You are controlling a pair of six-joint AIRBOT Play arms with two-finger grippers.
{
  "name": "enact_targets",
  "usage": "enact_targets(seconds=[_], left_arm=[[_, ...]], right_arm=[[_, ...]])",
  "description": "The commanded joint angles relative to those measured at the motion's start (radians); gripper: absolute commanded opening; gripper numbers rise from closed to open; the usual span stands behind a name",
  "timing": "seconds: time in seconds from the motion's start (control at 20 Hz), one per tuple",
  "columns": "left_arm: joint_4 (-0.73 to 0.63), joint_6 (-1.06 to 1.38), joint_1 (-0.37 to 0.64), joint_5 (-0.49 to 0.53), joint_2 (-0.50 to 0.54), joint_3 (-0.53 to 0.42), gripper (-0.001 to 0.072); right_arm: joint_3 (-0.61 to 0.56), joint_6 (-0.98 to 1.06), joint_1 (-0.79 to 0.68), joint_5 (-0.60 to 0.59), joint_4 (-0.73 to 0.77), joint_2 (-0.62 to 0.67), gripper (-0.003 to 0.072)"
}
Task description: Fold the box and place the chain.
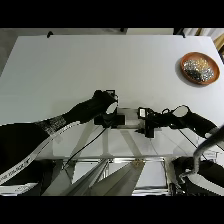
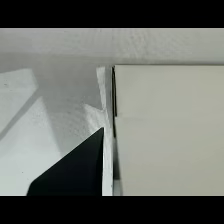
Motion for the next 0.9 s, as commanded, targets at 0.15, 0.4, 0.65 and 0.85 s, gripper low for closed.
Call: enact_targets(seconds=[0.15,0.4,0.65,0.85], left_arm=[[-0.004,0.002,-0.006,0.02,0.002,0.0,0.0006],[-0.005,0.006,-0.006,0.018,0.009,0.0,0.0353],[0.01,0.078,0.008,0.008,0.053,0.0,0.0352],[0.003,0.251,0.048,-0.062,0.115,0.0,0.0352]], right_arm=[[0.0,-0.002,0.0,0.001,-0.002,0.0,0.0341],[0.0,-0.002,0.0,0.001,-0.002,0.0,0.0341],[0.0,-0.002,0.0,0.001,-0.002,0.0,0.0341],[0.0,-0.002,0.0,0.001,-0.002,0.0,0.0341]])
